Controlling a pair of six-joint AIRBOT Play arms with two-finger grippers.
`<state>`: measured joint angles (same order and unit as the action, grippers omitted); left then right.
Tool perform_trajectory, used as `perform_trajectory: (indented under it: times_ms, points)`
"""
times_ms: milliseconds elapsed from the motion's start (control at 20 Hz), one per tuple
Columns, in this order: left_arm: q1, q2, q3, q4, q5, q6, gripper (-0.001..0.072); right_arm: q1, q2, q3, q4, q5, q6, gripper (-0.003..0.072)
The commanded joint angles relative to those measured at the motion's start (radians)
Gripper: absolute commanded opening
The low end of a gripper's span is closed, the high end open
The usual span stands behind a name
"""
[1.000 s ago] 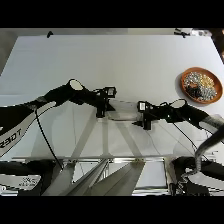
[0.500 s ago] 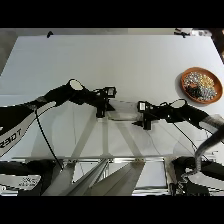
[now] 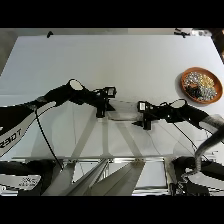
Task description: Fold the box and place the chain.
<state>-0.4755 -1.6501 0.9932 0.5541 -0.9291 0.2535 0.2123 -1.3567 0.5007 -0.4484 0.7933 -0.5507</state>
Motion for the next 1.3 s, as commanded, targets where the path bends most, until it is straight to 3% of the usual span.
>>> perform_trajectory:
  times_ms: [0, 100, 150, 300, 550, 700, 750, 850, 900, 1050, 1250]
  points:
    - [0.000, 0.003, 0.000, 0.000, -0.004, 0.000, 0.0097, 0.001, 0.000, 0.000, 0.000, 0.000, 0.000, 0.0342]
    - [0.003, 0.015, 0.000, 0.001, -0.029, -0.006, 0.0463, 0.001, 0.000, 0.000, 0.000, 0.000, 0.000, 0.0342]
    - [0.002, 0.027, 0.000, 0.001, -0.033, -0.032, 0.0535, 0.001, 0.000, 0.000, 0.000, 0.000, 0.000, 0.0342]
    - [0.006, 0.080, 0.000, 0.056, -0.034, -0.134, 0.0643, 0.001, 0.000, 0.000, 0.000, 0.000, 0.000, 0.0342]
    - [0.069, 0.234, 0.000, 0.362, -0.134, -0.447, 0.0640, 0.001, 0.000, 0.000, 0.000, 0.002, 0.000, 0.0342]
    - [0.131, 0.348, 0.000, 0.408, -0.236, -0.571, 0.0580, 0.001, 0.000, 0.000, 0.000, 0.002, 0.000, 0.0342]
    - [0.141, 0.381, 0.000, 0.393, -0.273, -0.575, 0.0453, 0.001, 0.000, 0.000, 0.000, 0.002, 0.000, 0.0342]
    - [0.125, 0.430, 0.000, 0.341, -0.351, -0.545, 0.0096, 0.000, 0.000, 0.000, 0.000, 0.002, 0.000, 0.0342]
    - [0.101, 0.438, 0.000, 0.300, -0.394, -0.507, 0.0009, 0.001, 0.000, 0.000, 0.000, 0.002, 0.000, 0.0342]
    - [-0.018, 0.424, 0.000, 0.232, -0.391, -0.481, 0.0005, 0.001, 0.000, 0.000, 0.000, 0.002, 0.000, 0.0342]
    - [-0.188, 0.367, 0.000, 0.147, -0.161, -0.452, 0.0007, 0.001, 0.000, 0.000, 0.000, 0.002, 0.000, 0.0342]
